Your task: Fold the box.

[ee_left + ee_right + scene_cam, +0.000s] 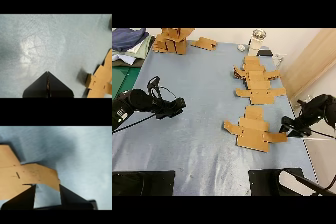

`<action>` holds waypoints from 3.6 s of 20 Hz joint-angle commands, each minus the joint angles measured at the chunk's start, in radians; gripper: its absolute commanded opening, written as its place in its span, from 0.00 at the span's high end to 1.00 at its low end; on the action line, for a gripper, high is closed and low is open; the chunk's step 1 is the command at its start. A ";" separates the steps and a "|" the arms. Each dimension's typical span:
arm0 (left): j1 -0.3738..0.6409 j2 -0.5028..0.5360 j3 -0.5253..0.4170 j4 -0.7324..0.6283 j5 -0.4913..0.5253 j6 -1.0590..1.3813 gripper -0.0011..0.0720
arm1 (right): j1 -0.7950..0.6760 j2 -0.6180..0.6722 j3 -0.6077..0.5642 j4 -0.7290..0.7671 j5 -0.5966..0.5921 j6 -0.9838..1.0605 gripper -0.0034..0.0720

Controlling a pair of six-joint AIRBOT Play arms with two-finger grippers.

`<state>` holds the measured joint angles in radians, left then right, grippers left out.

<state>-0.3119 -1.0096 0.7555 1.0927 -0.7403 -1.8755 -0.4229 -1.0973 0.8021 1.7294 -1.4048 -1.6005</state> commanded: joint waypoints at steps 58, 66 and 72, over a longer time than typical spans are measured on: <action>0.193 -0.042 -0.023 -0.262 -0.415 0.756 0.27 | 0.959 0.014 -0.197 0.684 0.488 -0.589 0.95; 0.282 -0.053 -0.050 -0.317 -0.492 0.821 0.28 | 0.959 0.014 -0.197 0.667 0.503 -0.579 0.95; 0.231 -0.269 -0.075 -0.621 -0.493 1.109 0.28 | 0.959 0.014 -0.197 0.661 0.517 -0.570 0.95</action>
<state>-0.0669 -1.1885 0.6876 0.5964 -1.2049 -0.9039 0.5350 -1.0843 0.6052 2.3951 -0.8936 -2.1773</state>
